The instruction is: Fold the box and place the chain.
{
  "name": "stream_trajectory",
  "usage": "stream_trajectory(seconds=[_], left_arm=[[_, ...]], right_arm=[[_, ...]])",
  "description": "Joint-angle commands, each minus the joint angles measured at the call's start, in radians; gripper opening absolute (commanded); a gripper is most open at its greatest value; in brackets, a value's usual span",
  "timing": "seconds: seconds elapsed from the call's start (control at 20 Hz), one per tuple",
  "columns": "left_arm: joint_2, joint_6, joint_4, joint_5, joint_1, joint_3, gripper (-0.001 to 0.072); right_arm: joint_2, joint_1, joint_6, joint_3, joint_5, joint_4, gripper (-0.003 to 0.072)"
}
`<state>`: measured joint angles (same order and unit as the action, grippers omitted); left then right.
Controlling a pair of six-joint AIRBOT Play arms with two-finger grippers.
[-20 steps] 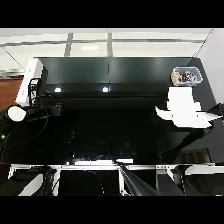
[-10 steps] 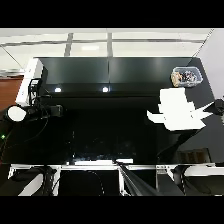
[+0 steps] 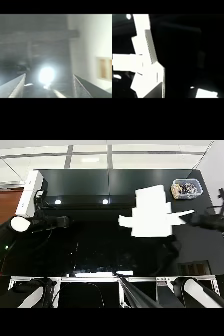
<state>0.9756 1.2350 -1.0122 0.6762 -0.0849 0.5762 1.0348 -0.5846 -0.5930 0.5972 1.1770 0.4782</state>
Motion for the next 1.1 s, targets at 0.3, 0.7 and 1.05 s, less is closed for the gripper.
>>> stream_trajectory(seconds=[0.3, 0.7, 1.05], left_arm=[[0.491, -0.429, 0.615, 0.418, -0.065, 0.368, 0.0709], [0.735, -0.481, 0.605, 0.553, -0.089, 0.493, 0.0709], [0.888, -0.641, 0.405, 0.913, -0.098, 0.705, 0.0547]], right_arm=[[-0.225, 0.689, 0.02, -0.374, -0.557, -0.372, 0.0015], [-0.225, 0.825, -0.021, -0.374, -0.624, -0.376, 0.0016], [-0.225, 0.825, -0.029, -0.374, -0.615, -0.375, 0.0015]])
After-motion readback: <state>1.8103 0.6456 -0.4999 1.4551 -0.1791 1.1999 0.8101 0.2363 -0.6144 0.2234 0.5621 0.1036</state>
